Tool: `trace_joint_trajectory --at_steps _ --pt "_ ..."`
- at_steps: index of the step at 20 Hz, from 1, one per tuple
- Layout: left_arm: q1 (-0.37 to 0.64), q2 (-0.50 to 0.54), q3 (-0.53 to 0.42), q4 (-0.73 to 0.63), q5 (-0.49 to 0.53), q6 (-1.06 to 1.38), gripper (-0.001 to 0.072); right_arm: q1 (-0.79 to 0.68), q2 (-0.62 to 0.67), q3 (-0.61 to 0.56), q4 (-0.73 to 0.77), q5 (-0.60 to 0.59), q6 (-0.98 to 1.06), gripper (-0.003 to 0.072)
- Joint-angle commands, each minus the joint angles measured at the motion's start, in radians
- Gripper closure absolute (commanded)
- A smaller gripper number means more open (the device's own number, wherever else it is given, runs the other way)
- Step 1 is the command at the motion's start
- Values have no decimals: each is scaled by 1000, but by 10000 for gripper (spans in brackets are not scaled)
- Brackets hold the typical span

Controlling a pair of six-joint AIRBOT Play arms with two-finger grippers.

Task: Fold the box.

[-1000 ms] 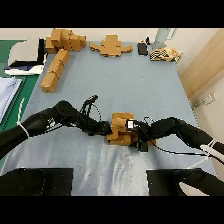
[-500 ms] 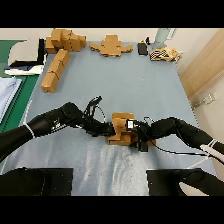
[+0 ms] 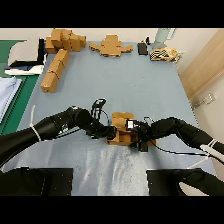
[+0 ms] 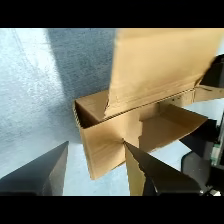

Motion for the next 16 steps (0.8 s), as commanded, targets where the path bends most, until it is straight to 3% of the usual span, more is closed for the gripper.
trace_joint_trajectory --at_steps 1,6,11,16 --pt "-40 -43 34 44 -2 -60 154 0 -1 0 0 0 0 177" --pt "-46 -87 87 127 -55 -172 154 0 -1 0 0 0 0 177" --pt "-56 -91 166 236 -221 -189 154 0 -1 0 0 0 0 177" --pt "-56 -94 205 244 -168 -188 154 0 -1 0 0 0 0 177"
